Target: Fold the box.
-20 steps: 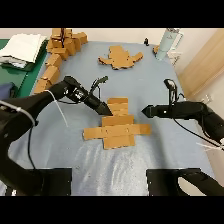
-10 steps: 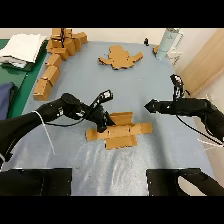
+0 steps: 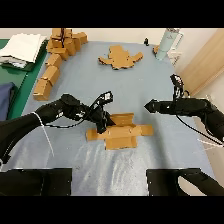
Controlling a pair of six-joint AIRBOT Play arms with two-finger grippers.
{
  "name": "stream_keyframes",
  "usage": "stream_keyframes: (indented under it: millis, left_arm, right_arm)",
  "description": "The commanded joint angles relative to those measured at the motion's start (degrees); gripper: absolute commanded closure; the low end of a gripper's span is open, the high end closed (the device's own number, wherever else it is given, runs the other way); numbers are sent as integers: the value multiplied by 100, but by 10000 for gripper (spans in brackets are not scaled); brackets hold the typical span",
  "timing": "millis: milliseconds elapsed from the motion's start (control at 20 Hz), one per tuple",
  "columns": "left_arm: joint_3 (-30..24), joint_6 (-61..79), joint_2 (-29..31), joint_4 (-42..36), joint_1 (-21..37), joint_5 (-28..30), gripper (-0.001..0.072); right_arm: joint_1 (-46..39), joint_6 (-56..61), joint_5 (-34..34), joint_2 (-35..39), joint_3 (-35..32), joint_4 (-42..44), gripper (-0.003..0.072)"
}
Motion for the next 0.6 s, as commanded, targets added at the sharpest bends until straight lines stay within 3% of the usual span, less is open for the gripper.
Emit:
stream_keyframes:
  millis: [0, 250, 550]
  left_arm:
    - [46, -216, -114, -31, 39, -647, 699]
    - [70, -214, -437, -33, 151, -79, 699]
    - [118, -181, -446, -35, 356, -31, 699]
  right_arm:
    - [7, 0, 20, -17, 2, 4, 238]
    - [11, 0, 2, -160, 2, 87, 238]
    - [11, -4, -7, -168, 2, 92, 241]
